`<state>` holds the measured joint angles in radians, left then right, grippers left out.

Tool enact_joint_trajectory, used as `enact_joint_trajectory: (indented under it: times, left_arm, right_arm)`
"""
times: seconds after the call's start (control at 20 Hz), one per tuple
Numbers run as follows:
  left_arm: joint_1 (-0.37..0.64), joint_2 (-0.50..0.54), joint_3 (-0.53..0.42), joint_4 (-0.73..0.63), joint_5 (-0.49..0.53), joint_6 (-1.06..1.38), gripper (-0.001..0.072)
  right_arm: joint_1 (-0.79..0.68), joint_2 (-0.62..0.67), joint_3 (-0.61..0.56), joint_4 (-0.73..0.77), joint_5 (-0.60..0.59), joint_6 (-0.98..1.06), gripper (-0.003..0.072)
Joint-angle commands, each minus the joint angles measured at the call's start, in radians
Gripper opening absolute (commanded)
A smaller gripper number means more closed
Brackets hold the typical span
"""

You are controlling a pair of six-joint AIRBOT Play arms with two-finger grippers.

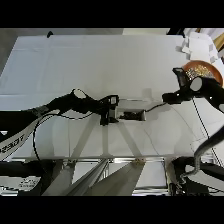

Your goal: Fold the box and place the chain.

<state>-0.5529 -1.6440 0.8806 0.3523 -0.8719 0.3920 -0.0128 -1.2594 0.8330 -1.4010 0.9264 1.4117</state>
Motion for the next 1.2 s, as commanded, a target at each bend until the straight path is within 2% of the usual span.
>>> enact_joint_trajectory:
  times: [0.0,0.3,0.55,0.75,1.0,1.15]
  left_arm:
    - [0.001,0.001,0.001,0.0,0.0,0.0,0.0286]
    - [0.001,0.001,0.001,0.0,0.0,0.0,0.0286]
    - [0.001,0.001,0.001,0.0,0.0,0.0,0.0286]
    - [0.001,0.001,0.001,0.0,0.0,0.0,0.0286]
    - [0.001,0.001,0.001,0.0,0.0,0.0,0.0286]
    - [0.001,0.001,0.001,0.0,0.0,0.0,0.0286]
  right_arm:
    - [0.001,0.142,0.0,0.109,0.095,-0.045,0.0015]
    - [0.001,0.391,0.0,0.266,0.235,-0.123,0.0015]
    - [0.001,0.524,0.0,0.426,0.318,-0.186,0.0015]
    - [0.001,0.579,0.0,0.626,0.346,-0.248,0.0015]
    - [0.001,0.583,0.0,0.875,0.34,-0.326,0.0015]
    - [0.003,0.583,0.0,0.974,0.322,-0.375,0.0015]
